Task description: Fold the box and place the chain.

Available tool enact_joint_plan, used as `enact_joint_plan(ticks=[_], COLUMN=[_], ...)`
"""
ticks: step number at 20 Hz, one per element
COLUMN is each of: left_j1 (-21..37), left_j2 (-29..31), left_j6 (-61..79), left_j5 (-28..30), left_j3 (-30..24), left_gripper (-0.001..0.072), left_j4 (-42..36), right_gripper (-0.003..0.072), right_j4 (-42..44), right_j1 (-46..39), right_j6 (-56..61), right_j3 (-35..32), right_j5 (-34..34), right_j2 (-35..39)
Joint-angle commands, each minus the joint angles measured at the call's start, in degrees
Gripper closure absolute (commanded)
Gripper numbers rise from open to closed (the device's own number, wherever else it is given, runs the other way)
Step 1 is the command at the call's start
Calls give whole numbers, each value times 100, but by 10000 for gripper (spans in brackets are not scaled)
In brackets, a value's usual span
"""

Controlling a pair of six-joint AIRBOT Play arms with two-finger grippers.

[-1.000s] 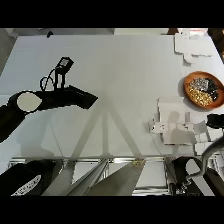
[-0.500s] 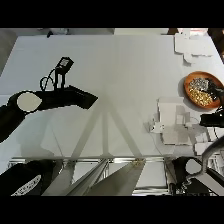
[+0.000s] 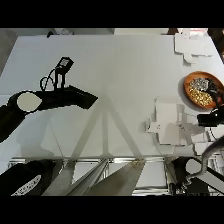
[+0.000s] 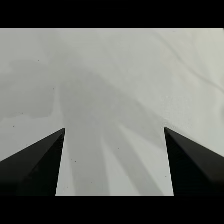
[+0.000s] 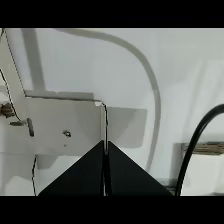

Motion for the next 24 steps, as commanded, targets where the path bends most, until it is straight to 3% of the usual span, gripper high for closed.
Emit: enact_joint_plan(ticks=[1, 4, 9, 12, 15, 17, 21, 24], left_j1=[-2, -2, -2, -2, -2, -2, -2, -2], left_j2=[-2, -2, -2, -2, -2, -2, -2, -2], left_j6=[0, 0, 2, 2, 2, 2, 0, 0], left_j5=[0, 0, 2, 0, 2, 0, 2, 2], left_j3=[2, 2, 2, 2, 2, 2, 2, 2], left_gripper=[13, 13, 13, 13, 13, 13, 13, 13], left_j4=[2, 2, 2, 2, 2, 2, 2, 2], right_gripper=[682, 683, 684, 684, 684, 684, 684, 684], right_j4=[1233, 2151, 3180, 3950, 3971, 4057, 4205, 4310], right_j1=[4, 2, 4, 37, 577, 1252, 2791, 3475], right_j6=[-575, -669, -986, -1329, -1499, -1628, -1628, -1550], right_j3=[4, 4, -4, -90, -254, -474, -960, -1451], right_j5=[111, -142, 221, 109, -190, -739, -2728, -3803], right_j2=[254, 710, 1357, 1672, 1810, 1808, 1788, 1729])
